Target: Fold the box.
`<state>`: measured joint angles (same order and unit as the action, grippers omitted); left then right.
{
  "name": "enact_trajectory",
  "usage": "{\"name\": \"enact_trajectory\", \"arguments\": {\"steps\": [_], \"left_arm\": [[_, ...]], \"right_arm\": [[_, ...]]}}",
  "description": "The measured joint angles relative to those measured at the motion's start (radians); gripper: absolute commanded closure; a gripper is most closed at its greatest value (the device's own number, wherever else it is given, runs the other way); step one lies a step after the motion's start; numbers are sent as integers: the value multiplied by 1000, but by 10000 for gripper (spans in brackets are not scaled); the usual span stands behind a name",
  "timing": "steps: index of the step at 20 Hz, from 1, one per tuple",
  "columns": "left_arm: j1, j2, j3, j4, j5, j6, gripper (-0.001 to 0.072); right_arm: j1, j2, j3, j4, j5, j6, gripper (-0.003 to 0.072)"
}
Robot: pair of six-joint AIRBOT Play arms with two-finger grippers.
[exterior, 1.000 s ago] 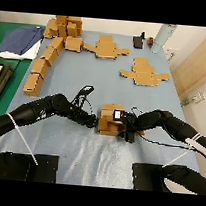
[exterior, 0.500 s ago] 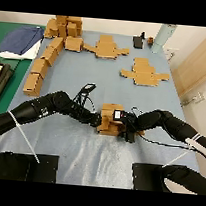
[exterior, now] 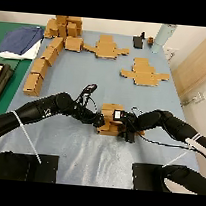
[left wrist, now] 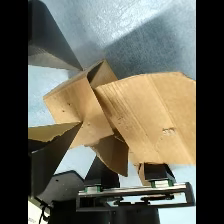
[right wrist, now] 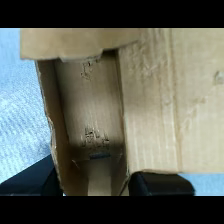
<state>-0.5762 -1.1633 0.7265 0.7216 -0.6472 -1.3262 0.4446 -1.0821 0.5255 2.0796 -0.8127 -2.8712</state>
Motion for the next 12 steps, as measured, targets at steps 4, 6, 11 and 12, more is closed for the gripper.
{"name": "enact_trajectory", "arguments": {"steps": [4,6,11,12], "left_arm": [[-47,-9,8,77,25,-108,194],[-80,-20,25,168,30,-227,194],[-174,-74,122,456,-33,-542,194],[-193,-91,149,516,-60,-601,195]], "right_arm": [[0,0,0,0,0,0,264],[0,0,0,0,0,0,264],[0,0,0,0,0,0,263],[0,0,0,0,0,0,264]]}}
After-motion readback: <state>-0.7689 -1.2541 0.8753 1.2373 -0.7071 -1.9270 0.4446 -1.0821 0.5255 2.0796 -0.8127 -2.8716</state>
